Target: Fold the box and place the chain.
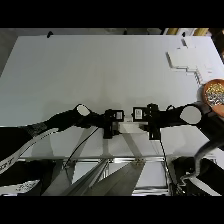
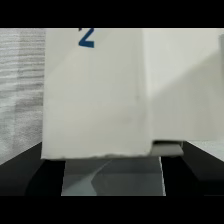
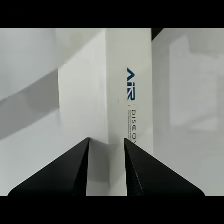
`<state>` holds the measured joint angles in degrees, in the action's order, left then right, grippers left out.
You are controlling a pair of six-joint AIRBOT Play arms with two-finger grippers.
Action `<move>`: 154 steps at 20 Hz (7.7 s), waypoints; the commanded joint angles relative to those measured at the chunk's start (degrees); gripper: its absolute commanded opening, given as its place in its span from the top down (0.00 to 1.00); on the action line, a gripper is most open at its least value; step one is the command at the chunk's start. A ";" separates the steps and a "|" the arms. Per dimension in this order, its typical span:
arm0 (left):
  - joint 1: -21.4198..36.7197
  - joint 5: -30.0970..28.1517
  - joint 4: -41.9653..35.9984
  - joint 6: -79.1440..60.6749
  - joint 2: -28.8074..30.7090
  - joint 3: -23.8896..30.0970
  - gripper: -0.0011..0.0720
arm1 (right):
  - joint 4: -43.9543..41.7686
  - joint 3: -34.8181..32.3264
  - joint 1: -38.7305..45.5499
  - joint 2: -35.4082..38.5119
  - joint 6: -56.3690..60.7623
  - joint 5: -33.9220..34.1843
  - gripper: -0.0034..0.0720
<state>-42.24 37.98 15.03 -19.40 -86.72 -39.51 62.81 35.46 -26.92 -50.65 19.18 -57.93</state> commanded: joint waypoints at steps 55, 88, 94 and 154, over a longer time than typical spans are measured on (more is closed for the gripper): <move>0.00 -0.02 0.02 -0.04 0.02 -0.04 0.64 | -6.36 -3.69 -0.04 2.73 -0.22 2.89 0.53; 0.00 0.00 0.02 -0.04 0.02 -0.04 0.64 | -9.42 -7.13 -0.04 -1.25 -1.53 4.81 0.91; 0.00 0.00 0.02 -0.04 0.02 -0.02 0.64 | -15.28 -7.13 -0.04 0.98 -6.21 2.75 0.91; 0.00 -0.02 0.02 -0.04 0.02 -0.04 0.64 | -11.32 -10.05 0.02 -1.62 -2.40 8.85 0.93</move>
<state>-42.24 37.98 15.03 -19.44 -86.72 -39.51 51.20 25.78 -26.92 -52.23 16.60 -49.47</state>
